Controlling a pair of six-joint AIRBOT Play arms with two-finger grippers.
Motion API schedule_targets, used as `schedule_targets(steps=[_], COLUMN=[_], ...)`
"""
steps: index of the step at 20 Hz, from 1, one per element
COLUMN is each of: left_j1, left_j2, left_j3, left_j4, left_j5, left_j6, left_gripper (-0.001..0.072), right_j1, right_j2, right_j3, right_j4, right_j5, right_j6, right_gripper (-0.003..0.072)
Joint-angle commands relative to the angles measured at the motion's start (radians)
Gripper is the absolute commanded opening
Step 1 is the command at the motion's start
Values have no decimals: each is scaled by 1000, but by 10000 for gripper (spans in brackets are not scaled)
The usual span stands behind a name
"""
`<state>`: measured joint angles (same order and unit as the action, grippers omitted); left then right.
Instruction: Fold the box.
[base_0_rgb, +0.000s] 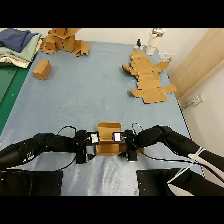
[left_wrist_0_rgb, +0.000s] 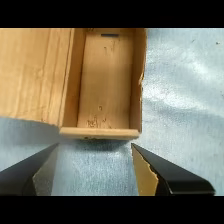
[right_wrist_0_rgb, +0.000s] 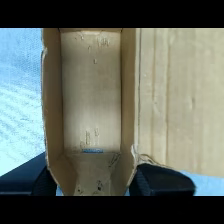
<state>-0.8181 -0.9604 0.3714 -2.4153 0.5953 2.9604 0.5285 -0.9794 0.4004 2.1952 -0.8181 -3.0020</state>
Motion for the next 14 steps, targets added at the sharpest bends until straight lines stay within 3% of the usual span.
schedule_targets(steps=[1,14], left_j1=[-20,-21], left_j2=[-12,-72], left_j3=[13,45], left_j4=[-23,-32], left_j5=[-30,24], left_j6=[5,6], left_gripper=[720,720], right_j1=[0,0], right_j2=[0,0], right_j3=[0,0], right_j4=[0,0], right_j5=[0,0], right_j6=[0,0], right_gripper=[504,504])
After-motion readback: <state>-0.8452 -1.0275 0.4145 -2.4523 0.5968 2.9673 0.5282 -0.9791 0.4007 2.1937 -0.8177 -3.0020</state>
